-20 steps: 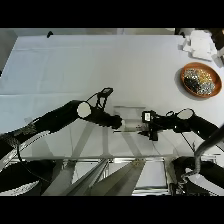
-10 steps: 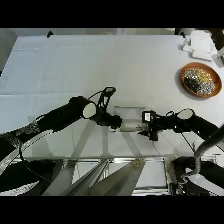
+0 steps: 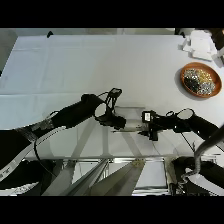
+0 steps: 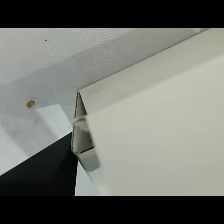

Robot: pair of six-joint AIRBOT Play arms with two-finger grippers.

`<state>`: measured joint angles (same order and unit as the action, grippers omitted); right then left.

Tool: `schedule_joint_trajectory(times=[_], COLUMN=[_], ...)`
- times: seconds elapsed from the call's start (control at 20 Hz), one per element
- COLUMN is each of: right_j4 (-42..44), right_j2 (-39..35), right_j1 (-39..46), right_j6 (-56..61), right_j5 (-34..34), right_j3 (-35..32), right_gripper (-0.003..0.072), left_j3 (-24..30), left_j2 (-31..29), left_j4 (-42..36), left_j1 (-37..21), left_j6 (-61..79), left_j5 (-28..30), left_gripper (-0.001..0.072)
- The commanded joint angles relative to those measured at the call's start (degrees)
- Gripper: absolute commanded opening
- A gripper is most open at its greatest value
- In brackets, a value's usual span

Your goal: Fold the box and place the chain.

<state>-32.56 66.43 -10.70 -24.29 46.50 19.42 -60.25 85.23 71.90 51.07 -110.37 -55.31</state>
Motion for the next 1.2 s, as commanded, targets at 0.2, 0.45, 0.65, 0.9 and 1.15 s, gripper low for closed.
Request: schedule_joint_trajectory(times=[0.2, 0.45, 0.65, 0.9, 1.15], right_j4=[0.02, 0.0, 0.02, 0.0, 0.0], right_j2=[0.0, 0.0, 0.0, 0.0, 0.0], right_j1=[0.0, 0.0, 0.0, 0.0, 0.0], right_j6=[0.0, 0.0, 0.0, 0.0, 0.0], right_j5=[0.0, 0.0, 0.02, 0.0, 0.0], right_j3=[-0.02, -0.02, -0.02, -0.02, -0.02], right_gripper=[0.0414, 0.0414, 0.0414, 0.0414, 0.0414], left_j3=[-3.23, -3.23, -3.23, -3.23, -3.23], left_j2=[3.63, 3.93, 4.0, 4.0, 4.0], left_j4=[2.14, 2.36, 2.49, 2.51, 2.47], left_j1=[1.42, 1.9, 2.01, 3.56, 3.93], left_j6=[-4.42, -5.66, -6.95, -8.22, -9.66], left_j5=[-3.85, -4.09, -4.09, -3.85, -4.07], left_gripper=[0.0324, 0.0265, 0.0155, 0.0134, 0.028])
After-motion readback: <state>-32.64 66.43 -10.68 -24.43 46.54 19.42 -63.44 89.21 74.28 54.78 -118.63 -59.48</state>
